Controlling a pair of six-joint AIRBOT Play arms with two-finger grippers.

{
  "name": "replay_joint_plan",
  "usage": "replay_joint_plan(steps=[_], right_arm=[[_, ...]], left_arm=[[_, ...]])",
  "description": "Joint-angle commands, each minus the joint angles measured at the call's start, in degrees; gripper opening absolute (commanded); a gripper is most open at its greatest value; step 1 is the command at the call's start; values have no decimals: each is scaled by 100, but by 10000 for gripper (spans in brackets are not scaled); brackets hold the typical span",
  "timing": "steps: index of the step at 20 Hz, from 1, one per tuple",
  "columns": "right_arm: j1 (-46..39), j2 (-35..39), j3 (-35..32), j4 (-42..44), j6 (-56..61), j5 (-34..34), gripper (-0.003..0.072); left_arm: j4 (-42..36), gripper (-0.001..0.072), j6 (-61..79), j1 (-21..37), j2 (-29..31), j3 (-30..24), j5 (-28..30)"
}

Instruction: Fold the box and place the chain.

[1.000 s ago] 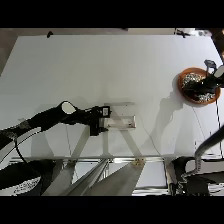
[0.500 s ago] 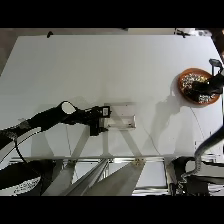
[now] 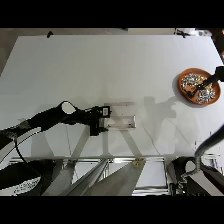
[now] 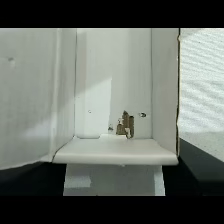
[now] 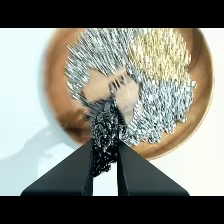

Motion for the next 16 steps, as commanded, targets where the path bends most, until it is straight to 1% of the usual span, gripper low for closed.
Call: replay_joint_plan(steps=[1,5,7,11,16], right_arm=[[7,874,7,824,-348,232,7],[42,1517,7,1749,-721,608,7],[302,1784,7,1808,-756,748,7],[1108,2214,7,1803,-743,1224,7],[2050,2420,7,1825,-529,1298,7]], left_arm=[[0,224,2,0,4,2,0],[2,224,2,0,4,2,0],[2,224,2,0,4,2,0],[2,224,2,0,4,2,0],[2,224,2,0,4,2,2]])
